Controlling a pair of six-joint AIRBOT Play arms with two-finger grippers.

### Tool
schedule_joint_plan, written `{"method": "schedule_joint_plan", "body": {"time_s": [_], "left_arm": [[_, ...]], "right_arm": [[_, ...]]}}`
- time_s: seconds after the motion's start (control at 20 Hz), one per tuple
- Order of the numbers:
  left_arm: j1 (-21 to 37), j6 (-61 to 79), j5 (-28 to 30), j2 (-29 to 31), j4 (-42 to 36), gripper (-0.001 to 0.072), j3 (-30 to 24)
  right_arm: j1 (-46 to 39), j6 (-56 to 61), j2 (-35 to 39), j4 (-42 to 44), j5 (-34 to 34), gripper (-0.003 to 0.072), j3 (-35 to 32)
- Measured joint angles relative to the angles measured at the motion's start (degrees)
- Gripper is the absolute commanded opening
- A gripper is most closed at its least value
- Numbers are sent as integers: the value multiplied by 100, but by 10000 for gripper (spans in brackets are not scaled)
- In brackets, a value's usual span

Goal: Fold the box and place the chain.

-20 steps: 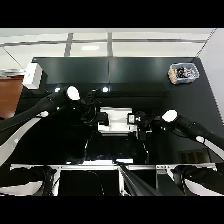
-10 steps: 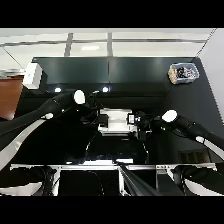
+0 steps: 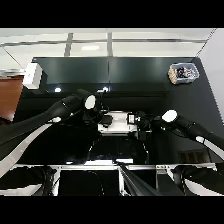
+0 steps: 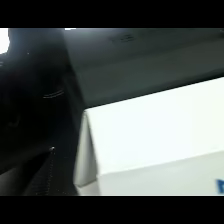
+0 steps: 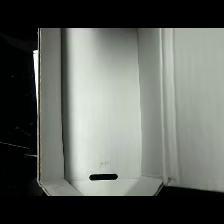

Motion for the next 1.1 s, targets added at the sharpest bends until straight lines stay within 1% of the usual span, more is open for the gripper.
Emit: {"method": "schedule_joint_plan", "body": {"time_s": [0.1, 0.15, 0.2, 0.25, 0.4, 0.6, 0.65, 0.7, 0.75, 1.1], "left_arm": [[-9, 2, -24, 2, -151, 602, 50], [-9, 13, -48, 2, -245, 457, 70], [-9, 35, -66, 4, -363, 376, 85], [-9, 68, -122, 9, -411, 367, 96], [-11, 74, -214, 13, -575, 354, 114], [-13, 74, -306, 15, -728, 354, 131], [-13, 66, -321, 15, -752, 375, 142], [-13, 46, -326, 15, -774, 463, 155], [-11, 15, -310, 15, -841, 488, 173], [-15, -44, -422, 15, -859, 488, 304]], "right_arm": [[0, 0, 0, 0, 2, 257, 0], [0, 0, 0, -2, 2, 256, 0], [0, 0, 0, -2, 4, 256, 0], [0, -2, 0, -9, 17, 256, 0], [0, -4, 0, -13, 37, 256, 0], [0, -4, 2, -9, 28, 256, 0], [0, -2, 2, -9, 26, 257, 0], [-2, 2, 4, -9, 24, 256, 0], [-2, 0, 4, -9, 17, 256, 0], [0, 2, 4, 0, -4, 256, 0]]}}
